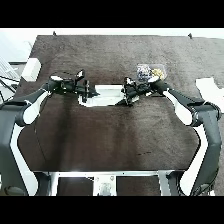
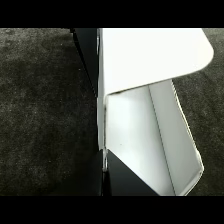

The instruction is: Fold the box and place the chain.

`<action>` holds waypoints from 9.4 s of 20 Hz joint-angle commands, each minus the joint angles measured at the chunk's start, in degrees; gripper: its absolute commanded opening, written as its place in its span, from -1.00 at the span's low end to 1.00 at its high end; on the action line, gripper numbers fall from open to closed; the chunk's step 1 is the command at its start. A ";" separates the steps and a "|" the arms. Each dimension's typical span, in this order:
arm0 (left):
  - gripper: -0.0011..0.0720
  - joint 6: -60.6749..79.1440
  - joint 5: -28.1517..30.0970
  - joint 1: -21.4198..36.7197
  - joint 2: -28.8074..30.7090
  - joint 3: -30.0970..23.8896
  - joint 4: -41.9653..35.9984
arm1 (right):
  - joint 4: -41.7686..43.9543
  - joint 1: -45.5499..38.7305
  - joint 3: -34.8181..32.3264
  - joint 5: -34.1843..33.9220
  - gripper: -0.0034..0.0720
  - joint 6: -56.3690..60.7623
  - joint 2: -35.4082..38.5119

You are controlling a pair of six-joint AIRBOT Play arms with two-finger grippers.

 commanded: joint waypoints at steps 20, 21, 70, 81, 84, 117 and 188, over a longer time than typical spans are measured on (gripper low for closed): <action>0.30 -0.24 -13.86 3.48 3.28 3.02 -0.85 | 0.00 0.02 0.04 0.02 0.37 0.02 -0.04; 0.30 -0.57 -15.37 4.79 4.17 3.41 -1.01 | 0.02 0.02 0.04 0.02 0.37 0.02 -0.04; -0.93 -16.02 15.80 -6.69 5.64 3.72 15.58 | 0.02 0.02 0.04 0.02 0.37 0.02 -0.04; -0.92 -15.41 11.58 -6.23 8.15 3.96 15.69 | 0.02 0.02 0.04 0.02 0.37 0.02 -0.04; -0.92 -15.43 6.58 -3.65 12.41 4.63 14.91 | 0.02 0.02 0.04 0.02 0.37 0.02 -0.04; 0.51 -25.24 12.41 -6.69 15.58 -6.64 34.45 | 0.02 0.02 0.04 0.02 0.37 0.02 -0.04; -0.93 -67.60 9.60 9.16 33.03 -17.77 19.67 | 0.02 0.02 0.04 0.02 0.37 0.02 -0.04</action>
